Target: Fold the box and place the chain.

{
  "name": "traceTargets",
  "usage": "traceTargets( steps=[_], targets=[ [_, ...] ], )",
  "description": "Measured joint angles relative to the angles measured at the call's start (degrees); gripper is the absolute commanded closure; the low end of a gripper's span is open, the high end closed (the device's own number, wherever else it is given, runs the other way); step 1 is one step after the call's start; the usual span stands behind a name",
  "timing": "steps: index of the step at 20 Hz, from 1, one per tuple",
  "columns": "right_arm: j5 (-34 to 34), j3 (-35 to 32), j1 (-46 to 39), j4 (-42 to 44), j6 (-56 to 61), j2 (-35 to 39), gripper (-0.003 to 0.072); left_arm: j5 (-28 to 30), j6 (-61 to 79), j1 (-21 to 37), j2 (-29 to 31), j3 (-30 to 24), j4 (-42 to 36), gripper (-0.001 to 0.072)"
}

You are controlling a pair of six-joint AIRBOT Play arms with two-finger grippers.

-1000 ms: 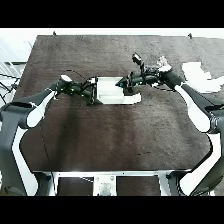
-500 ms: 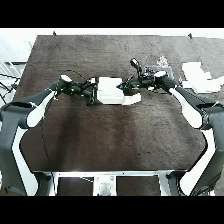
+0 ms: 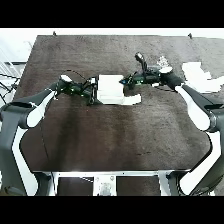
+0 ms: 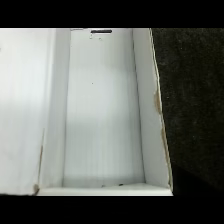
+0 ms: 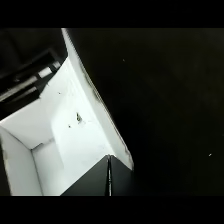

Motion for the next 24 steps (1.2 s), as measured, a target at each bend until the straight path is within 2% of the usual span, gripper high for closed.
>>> traceTargets(
  steps=[1,2,3,4,9,14,15,16,22,24],
  targets=[
    [1.29,0.0,-0.52,-1.57,-0.11,1.42,0.0617,0.0,0.0,0.0,0.0,0.0,0.0,0.0173],
    [2.86,0.0,-0.96,-3.8,-0.2,2.75,0.047,0.0,0.0,0.0,0.0,0.0,0.0,0.0174],
    [4.26,0.0,-1.27,-6.54,-0.26,3.8,0.0227,0.0,0.0,0.0,0.0,0.0,0.0,0.0174],
    [5.66,-0.02,-1.38,-9.79,-0.39,4.66,0.009,0.0,0.0,0.0,0.0,0.0,0.0,0.0174],
    [7.91,-2.91,-1.46,-20.96,-5.99,6.29,0.0092,0.0,0.0,0.0,0.0,0.0,0.0,0.0174],
    [1.77,-7.85,0.42,-24.09,-11.72,6.62,0.0106,0.0,-0.02,0.0,0.0,0.0,0.0,0.0173],
    [0.85,-8.44,0.92,-24.22,-12.15,6.62,0.0134,0.0,-0.02,0.0,0.0,0.0,0.0,0.0174],
    [-0.07,-8.9,1.42,-24.46,-12.59,6.62,0.0301,0.0,-0.02,0.0,0.0,0.0,0.0,0.0174],
    [-2.12,-9.86,3.82,-24.85,-13.46,6.38,0.0307,-0.02,-0.02,0.0,0.0,0.0,0.0,0.0173],
    [-2.19,-9.94,4.33,-24.39,-13.57,6.27,0.0428,-0.02,-0.04,0.0,0.0,0.0,0.0,0.0173]
  ],
)
